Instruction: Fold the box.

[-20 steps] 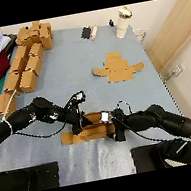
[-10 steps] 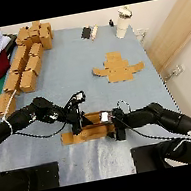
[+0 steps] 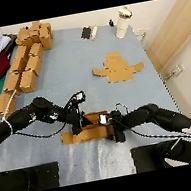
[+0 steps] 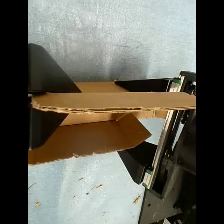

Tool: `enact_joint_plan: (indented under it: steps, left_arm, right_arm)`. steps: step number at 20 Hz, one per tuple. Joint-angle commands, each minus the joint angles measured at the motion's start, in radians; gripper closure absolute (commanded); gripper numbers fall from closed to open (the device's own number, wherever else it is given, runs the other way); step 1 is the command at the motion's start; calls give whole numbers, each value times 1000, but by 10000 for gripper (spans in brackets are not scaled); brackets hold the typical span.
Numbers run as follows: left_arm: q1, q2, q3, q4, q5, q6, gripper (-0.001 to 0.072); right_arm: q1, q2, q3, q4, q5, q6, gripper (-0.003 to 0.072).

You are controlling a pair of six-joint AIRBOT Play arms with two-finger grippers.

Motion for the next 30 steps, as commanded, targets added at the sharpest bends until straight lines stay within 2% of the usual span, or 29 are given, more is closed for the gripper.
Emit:
enact_joint_plan:
  steps: [1, 2, 4, 5, 30]
  left_arm:
    - [0, -1, 0, 0, 1, 0, 697]
    - [0, -1, 1, 0, 0, 0, 696]
    - [0, -1, 1, 0, 1, 0, 696]
    - [0, -1, 0, 0, 0, 0, 697]
    - [0, -1, 0, 0, 0, -1, 696]
  right_arm:
    - [0, -5, 1, 24, -8, -16, 1]
    - [0, -3, 1, 26, -8, -16, 1]
    - [0, -3, 5, 29, -28, -16, 164]
    - [0, -3, 6, 27, -34, -16, 171]
    - [5, -5, 6, 16, -43, 12, 170]
